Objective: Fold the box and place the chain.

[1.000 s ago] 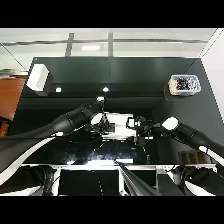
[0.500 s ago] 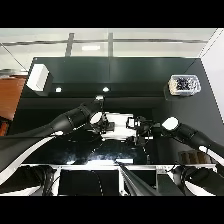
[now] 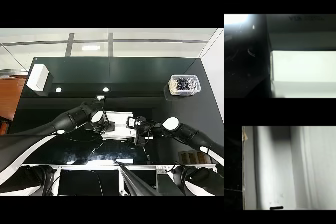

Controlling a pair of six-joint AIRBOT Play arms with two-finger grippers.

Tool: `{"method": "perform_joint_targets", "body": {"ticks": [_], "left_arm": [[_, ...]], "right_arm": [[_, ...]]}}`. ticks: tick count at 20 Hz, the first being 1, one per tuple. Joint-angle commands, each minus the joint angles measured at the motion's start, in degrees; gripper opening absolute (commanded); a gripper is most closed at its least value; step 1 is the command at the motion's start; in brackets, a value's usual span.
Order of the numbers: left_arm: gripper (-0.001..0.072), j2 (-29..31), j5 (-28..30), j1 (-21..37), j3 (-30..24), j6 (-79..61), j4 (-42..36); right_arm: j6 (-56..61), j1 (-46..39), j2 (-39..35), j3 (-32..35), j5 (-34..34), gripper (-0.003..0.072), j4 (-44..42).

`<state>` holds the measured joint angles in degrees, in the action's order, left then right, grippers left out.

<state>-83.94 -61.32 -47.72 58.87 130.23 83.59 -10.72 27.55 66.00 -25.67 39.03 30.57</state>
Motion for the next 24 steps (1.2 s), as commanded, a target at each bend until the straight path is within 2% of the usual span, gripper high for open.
{"method": "perform_joint_targets", "body": {"ticks": [1, 2, 6, 9, 11, 13, 14, 16, 17, 18, 19, 21, 24], "left_arm": [[0.0029, 0.02, -5.14, 0.96, 1.44, -0.07, 1.99], [0.003, 0.02, -6.62, 1.07, 1.51, 0.07, 2.93], [0.003, 0.02, -5.6, 0.96, 1.51, 0.2, 3.63], [0.003, 0.0, -4.2, 0.94, 1.49, 0.22, 3.58], [0.003, 0.0, -3.32, 0.96, 1.49, 0.26, 3.54], [0.003, 0.0, -2.97, 0.92, 1.46, 0.26, 3.32], [0.003, 0.0, -2.97, 0.83, 1.46, 0.24, 3.37], [0.003, 0.0, -2.95, 0.83, 1.44, 0.24, 3.37], [0.003, 0.0, -2.95, 0.83, 1.44, 0.24, 3.37], [0.003, 0.0, -2.95, 0.83, 1.44, 0.24, 3.37], [0.003, -0.02, -2.93, 0.83, 1.44, 0.24, 3.37], [0.003, -0.24, -2.97, 0.83, 1.44, 0.24, 3.34], [0.003, -0.72, -2.95, 0.81, 1.44, 0.24, 2.82]], "right_arm": [[0.66, -0.22, -1.79, -0.04, 0.39, 0.0694, 0.24], [0.66, -0.22, -2.49, -0.04, 0.42, 0.0694, 1.36], [4.81, -0.24, -4.42, -0.13, 0.48, 0.0693, 10.16], [5.73, 0.07, -4.5, -0.13, 0.76, 0.069, 10.54], [5.73, 0.07, -4.46, -0.13, 0.52, 0.0595, 10.05], [5.7, 0.09, -4.17, -0.13, -0.26, 0.0566, 9.94], [5.77, 0.09, -4.09, -0.13, -0.7, 0.0476, 9.4], [5.77, 0.09, -3.93, -0.13, -1.42, 0.0477, 6.88], [5.77, 0.09, -3.91, -0.13, -1.99, 0.0432, 5.97], [5.79, 0.09, -3.91, -0.13, -2.25, 0.0339, 5.6], [5.79, 0.09, -3.91, -0.13, -2.29, 0.0339, 5.6], [5.92, 0.09, -3.91, -0.13, -2.25, 0.0242, 4.85], [6.05, 0.46, -3.89, -0.13, -2.54, 0.0241, 2.23]]}}
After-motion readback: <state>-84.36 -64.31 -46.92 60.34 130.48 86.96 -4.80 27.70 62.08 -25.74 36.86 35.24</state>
